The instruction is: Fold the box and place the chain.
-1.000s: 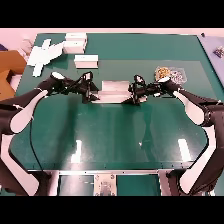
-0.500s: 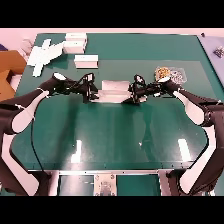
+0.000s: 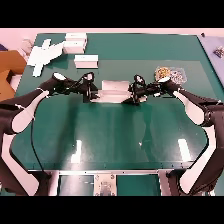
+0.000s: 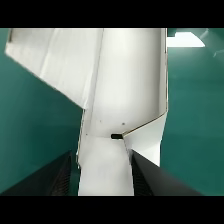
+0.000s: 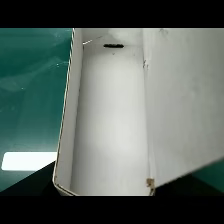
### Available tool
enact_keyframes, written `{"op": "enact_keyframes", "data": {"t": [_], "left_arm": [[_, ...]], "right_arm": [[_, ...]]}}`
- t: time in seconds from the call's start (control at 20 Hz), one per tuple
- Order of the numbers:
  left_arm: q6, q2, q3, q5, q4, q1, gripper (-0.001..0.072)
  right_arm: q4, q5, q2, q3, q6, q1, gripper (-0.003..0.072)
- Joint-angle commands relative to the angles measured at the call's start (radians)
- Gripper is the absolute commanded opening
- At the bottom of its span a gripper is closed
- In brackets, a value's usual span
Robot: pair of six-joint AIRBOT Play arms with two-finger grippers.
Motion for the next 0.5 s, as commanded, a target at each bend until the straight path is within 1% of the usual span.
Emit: {"op": "enact_keyframes", "data": {"t": [0.0,0.05,0.1,0.3,0.45], "left_arm": [[-0.042,0.000,0.000,-0.021,-0.008,-0.001,0.0413],[-0.048,0.000,0.000,-0.021,-0.010,-0.001,0.0287],[-0.051,0.000,0.000,-0.021,-0.011,-0.001,0.0267],[-0.056,0.000,0.000,-0.043,-0.011,-0.001,0.0267],[-0.064,0.000,0.000,-0.042,-0.009,-0.011,0.0267]], "right_arm": [[0.000,0.001,0.000,0.000,0.000,0.001,0.0481],[0.000,0.001,0.000,0.000,0.000,0.001,0.0481],[0.000,0.001,0.000,0.000,0.000,0.001,0.0481],[0.000,0.001,0.000,0.000,0.000,0.001,0.0481],[0.000,0.001,0.000,0.000,0.000,0.001,0.0481]]}}
